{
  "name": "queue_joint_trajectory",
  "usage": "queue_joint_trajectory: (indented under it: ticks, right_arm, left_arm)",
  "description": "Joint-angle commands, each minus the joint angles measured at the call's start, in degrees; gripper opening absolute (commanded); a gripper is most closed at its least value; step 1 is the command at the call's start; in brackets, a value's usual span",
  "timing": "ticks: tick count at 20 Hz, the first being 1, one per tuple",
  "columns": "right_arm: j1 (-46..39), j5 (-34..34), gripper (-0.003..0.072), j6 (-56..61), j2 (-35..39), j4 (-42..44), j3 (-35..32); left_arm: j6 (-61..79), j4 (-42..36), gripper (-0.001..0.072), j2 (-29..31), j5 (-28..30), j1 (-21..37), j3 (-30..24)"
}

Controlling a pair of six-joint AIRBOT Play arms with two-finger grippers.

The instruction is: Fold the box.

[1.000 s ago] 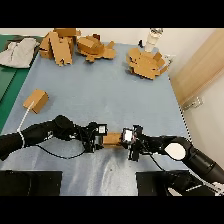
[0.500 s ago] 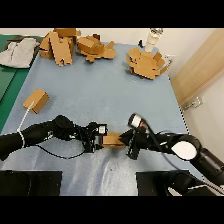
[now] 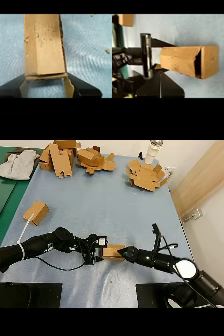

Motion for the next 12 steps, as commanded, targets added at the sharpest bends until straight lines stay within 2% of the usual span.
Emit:
queue_joint_trajectory:
  ticks: [1,2,6,12]
  right_arm:
    - [1.01,-8.41,-0.0001,-12.26,0.28,26.49,-7.52]
    - [1.01,-7.67,-0.0001,-14.6,0.28,28.5,-8.11]
    - [0.98,-10.6,-0.0001,-14.56,0.28,24.7,-8.22]
    - [1.05,-7.72,-0.0001,-14.45,-3.76,22.36,-8.85]
  left_arm:
    - [0.0,0.02,0.0465,0.02,0.02,0.02,-0.02]
    - [-0.02,0.0,0.0465,0.02,0.02,0.02,-0.02]
    - [0.0,0.02,0.0465,0.02,0.02,0.02,-0.02]
    - [-0.02,0.02,0.0465,0.02,0.02,0.02,-0.02]
